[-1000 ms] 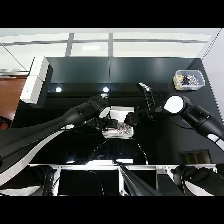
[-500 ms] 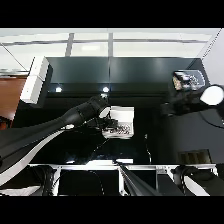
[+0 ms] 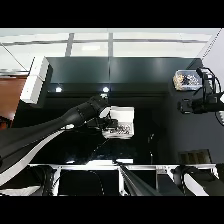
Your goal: Fold the box and place the chain.
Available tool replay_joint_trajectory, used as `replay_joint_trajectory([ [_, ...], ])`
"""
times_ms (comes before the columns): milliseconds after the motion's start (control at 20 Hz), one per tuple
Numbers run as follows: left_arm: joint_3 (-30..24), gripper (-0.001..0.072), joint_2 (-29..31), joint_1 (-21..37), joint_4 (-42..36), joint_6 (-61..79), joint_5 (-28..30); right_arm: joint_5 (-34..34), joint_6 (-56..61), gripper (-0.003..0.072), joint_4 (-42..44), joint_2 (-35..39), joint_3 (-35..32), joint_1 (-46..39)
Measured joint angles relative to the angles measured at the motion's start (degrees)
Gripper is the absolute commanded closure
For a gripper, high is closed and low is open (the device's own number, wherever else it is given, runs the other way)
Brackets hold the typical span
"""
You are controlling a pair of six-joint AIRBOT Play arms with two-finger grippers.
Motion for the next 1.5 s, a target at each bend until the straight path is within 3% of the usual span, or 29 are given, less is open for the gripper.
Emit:
replay_joint_trajectory([
  [150,0.72,0.0678,0.00,-0.04,0.44,-1.88,1.51,-0.50,0.02,0.0365,0.76,0.07,-0.17,-0.20],
  [200,1.07,0.0611,0.00,-0.02,0.61,-2.19,1.64,-0.57,0.00,0.0365,0.87,0.07,-0.20,-0.24],
  [250,1.53,0.0329,0.00,-0.02,0.72,-2.34,2.05,-0.94,0.00,0.0365,0.90,0.07,-0.20,-0.26],
  [300,2.01,0.0154,0.00,-0.02,0.85,-2.54,2.60,-1.20,0.00,0.0365,0.98,0.07,-0.22,-0.26],
  [500,3.45,0.0147,1.38,-0.07,3.56,-2.47,1.25,-2.23,0.00,0.0365,1.31,0.07,-0.22,-0.31],
  [700,2.91,0.0148,9.11,-0.31,11.30,0.81,-0.85,-2.45,0.00,0.0366,1.49,0.07,-0.22,-0.31],
  [850,-3.89,0.0148,21.42,1.01,17.20,-0.28,2.21,-2.91,0.00,0.0366,1.73,0.07,-0.22,-0.31],
  [1000,-17.51,0.0148,35.47,8.33,17.16,-2.60,8.35,-3.67,0.00,0.0366,1.81,0.07,-0.22,-0.31],
  [1100,-27.41,0.0147,42.77,16.28,9.90,-2.99,15.89,-4.20,0.00,0.0393,1.81,0.04,-0.22,-0.28],
  [1200,-34.91,0.0147,46.71,23.45,-2.82,5.25,23.85,-4.63,0.00,0.0392,1.81,0.00,-0.22,-0.31],
  [1300,-39.04,0.0144,47.93,28.52,-15.96,21.40,28.74,-4.90,0.02,0.0391,1.84,0.02,-0.22,-0.31],
  [1350,-40.19,0.0045,47.76,30.29,-20.79,30.97,29.83,-4.98,0.00,0.0390,1.81,0.02,-0.22,-0.31],
  [1400,-40.98,-0.0004,47.15,31.58,-24.98,41.18,30.88,-5.01,0.02,0.0390,1.81,0.02,-0.22,-0.28],
  [1500,-42.07,-0.0004,44.83,33.11,-31.26,63.63,31.91,-5.05,0.02,0.0390,1.81,0.02,-0.22,-0.28],
])
